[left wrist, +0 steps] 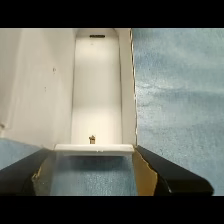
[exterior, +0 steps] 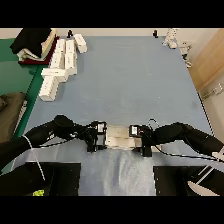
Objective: Fold the box.
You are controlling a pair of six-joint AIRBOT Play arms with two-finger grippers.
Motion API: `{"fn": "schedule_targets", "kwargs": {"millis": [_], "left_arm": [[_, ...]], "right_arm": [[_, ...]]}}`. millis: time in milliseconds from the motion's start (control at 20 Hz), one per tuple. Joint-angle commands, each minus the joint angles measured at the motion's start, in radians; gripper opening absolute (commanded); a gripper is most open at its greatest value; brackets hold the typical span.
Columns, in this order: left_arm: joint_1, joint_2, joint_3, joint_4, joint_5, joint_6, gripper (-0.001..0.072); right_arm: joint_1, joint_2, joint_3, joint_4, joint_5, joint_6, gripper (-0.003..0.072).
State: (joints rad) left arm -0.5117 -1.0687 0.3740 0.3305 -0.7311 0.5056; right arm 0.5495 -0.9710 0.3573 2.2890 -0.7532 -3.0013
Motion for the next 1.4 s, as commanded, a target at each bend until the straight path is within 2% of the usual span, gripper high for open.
{"fn": "schedule_targets", "kwargs": {"millis": [0,200,400,750,800,850,1350], "left_arm": [[-0.014,-0.009,0.000,-0.011,0.011,0.021,0.0690],[-0.044,-0.009,0.000,0.039,0.015,-0.007,0.0689],[-0.109,-0.010,0.001,0.053,0.130,-0.103,0.0690],[-0.124,-0.010,0.002,0.059,0.129,-0.119,0.0680],[-0.124,-0.010,0.002,0.060,0.130,-0.121,0.0514],[-0.124,-0.010,0.002,0.064,0.128,-0.121,0.0407],[-0.124,-0.010,0.002,0.066,0.130,-0.128,0.0410]], "right_arm": [[0.001,0.000,0.001,0.000,0.000,0.000,0.0505],[0.001,0.000,0.001,0.000,0.000,0.000,0.0505],[0.001,0.000,0.001,0.000,0.000,0.000,0.0505],[0.001,0.000,0.001,0.000,0.000,0.000,0.0505],[0.001,0.000,0.001,0.000,0.000,0.000,0.0505],[0.001,0.000,0.001,0.000,0.000,0.000,0.0505],[0.001,0.000,0.001,0.000,0.000,0.000,0.0505]]}}
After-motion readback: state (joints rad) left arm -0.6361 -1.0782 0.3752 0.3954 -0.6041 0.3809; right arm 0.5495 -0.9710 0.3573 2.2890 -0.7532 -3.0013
